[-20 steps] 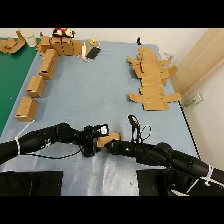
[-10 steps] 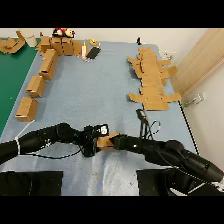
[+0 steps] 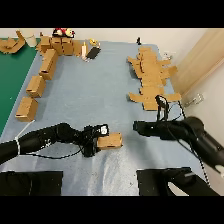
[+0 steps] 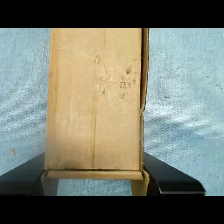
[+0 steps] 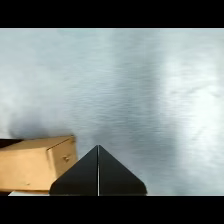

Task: Fold the box.

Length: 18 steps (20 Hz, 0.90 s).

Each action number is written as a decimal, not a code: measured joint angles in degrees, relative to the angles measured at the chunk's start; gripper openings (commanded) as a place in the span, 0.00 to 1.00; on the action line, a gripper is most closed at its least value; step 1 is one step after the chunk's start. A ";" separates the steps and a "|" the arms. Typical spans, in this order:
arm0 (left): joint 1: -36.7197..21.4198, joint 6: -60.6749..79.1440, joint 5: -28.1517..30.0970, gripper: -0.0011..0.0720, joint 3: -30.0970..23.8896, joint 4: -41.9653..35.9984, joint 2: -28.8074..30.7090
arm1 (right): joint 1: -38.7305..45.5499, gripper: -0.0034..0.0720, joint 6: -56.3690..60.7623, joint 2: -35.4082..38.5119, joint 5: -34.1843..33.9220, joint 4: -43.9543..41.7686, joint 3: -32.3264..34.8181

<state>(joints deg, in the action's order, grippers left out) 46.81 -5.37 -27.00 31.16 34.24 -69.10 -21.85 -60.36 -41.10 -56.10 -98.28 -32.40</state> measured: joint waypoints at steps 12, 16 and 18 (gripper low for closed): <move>0.00 -1.20 -0.39 0.63 0.39 0.15 0.79 | 3.96 0.05 -2.64 -20.37 -7.43 0.70 -8.50; -1.33 -9.29 3.85 0.63 1.18 0.44 3.17 | 3.98 0.05 -2.67 -21.16 -7.61 0.61 -8.63; -4.24 -15.10 6.25 0.63 2.03 0.57 3.82 | 3.98 0.05 -2.67 -21.27 -7.50 0.59 -8.68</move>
<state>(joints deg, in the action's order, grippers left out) 42.57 -20.47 -20.75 33.19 34.81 -65.28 -17.87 -63.02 -62.37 -63.59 -97.69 -41.08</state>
